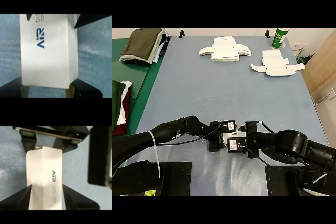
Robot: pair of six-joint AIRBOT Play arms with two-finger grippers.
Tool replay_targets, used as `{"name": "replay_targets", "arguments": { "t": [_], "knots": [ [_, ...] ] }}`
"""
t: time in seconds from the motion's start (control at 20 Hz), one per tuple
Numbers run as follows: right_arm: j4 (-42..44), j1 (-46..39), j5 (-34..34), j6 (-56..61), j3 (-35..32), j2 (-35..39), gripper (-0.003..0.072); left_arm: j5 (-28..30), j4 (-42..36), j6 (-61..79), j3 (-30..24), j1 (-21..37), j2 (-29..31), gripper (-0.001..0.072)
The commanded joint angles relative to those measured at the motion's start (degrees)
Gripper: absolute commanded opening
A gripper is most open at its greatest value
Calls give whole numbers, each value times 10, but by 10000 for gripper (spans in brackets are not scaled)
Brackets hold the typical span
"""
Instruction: Fold the box.
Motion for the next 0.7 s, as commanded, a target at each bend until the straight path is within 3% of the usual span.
{"name": "replay_targets", "arguments": {
  "t": [0.0,0.4,0.5,0.65],
  "knots": [
    [-3,0,3,1,0,24,583,-1,0,1,0,0,0,592],
    [-47,0,35,3,0,32,581,-1,0,1,0,0,0,593],
    [-61,0,44,5,0,32,513,-1,0,1,0,0,0,593],
    [-62,0,43,6,0,32,509,-1,0,1,0,0,0,593]
  ]
}}
